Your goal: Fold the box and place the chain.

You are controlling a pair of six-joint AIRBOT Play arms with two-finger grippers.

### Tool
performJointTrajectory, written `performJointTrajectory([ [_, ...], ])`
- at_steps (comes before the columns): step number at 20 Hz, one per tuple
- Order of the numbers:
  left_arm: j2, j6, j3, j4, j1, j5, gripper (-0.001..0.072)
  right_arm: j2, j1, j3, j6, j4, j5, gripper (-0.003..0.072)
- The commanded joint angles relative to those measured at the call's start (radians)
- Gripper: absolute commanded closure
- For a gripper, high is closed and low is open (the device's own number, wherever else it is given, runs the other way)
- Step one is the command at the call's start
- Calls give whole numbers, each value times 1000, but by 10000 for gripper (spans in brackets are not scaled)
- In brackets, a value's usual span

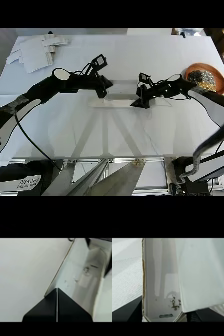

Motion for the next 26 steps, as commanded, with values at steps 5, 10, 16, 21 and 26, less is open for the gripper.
performJointTrajectory([
  [5,-102,-100,-3,-88,8,79,699,0,1,0,0,0,0,249],
  [10,-140,-148,-3,-73,6,62,699,0,1,0,0,0,0,249],
  [16,-119,-146,-2,-76,5,63,698,0,1,0,0,0,0,249],
  [21,32,-166,-3,3,8,21,693,0,1,0,0,0,0,249],
  [26,211,-163,-3,363,14,-181,484,0,1,0,0,0,0,249],
])
